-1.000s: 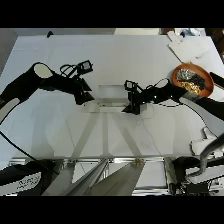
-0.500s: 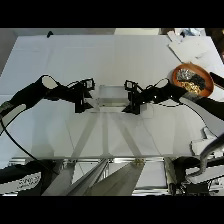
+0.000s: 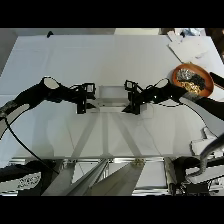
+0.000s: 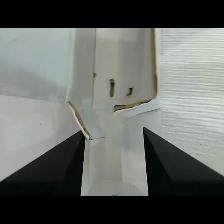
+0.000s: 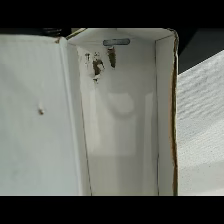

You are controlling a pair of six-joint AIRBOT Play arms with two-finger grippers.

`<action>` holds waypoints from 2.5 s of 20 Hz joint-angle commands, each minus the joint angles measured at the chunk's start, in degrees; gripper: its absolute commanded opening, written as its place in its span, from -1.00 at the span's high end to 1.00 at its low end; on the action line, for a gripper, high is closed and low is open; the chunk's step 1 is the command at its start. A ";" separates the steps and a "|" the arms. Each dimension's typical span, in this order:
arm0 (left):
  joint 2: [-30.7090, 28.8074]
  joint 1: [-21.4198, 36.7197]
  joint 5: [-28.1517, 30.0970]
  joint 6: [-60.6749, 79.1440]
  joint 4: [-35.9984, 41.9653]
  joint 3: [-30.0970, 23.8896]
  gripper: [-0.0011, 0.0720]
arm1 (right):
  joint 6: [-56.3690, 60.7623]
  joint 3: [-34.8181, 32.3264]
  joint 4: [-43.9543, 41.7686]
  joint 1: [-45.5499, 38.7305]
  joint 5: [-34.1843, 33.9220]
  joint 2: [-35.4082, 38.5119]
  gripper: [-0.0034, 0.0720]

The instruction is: Fold the box and place the chain.

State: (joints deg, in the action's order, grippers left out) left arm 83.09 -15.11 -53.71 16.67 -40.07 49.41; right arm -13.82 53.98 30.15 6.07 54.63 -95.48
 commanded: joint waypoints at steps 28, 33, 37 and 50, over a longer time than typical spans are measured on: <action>3.65 -2.49 4.07 13.94 12.20 -0.04 -0.39 | 0.00 0.00 -0.02 0.00 0.00 0.00 -0.19; 3.45 -2.49 3.96 13.73 12.22 -0.04 -0.27 | 0.00 0.00 -0.02 0.00 0.00 0.00 -0.19; 0.68 -1.75 2.38 12.76 12.20 -0.04 0.61 | 0.00 0.00 -0.02 0.00 0.00 0.00 -0.19; -8.63 16.17 -5.77 -56.52 -8.15 -0.13 0.95 | 0.00 0.00 -0.02 0.00 0.00 0.00 -0.19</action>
State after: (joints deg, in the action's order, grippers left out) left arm 74.85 -0.60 -58.92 -15.88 -37.04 49.34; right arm -13.87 54.00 30.15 6.07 54.68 -95.48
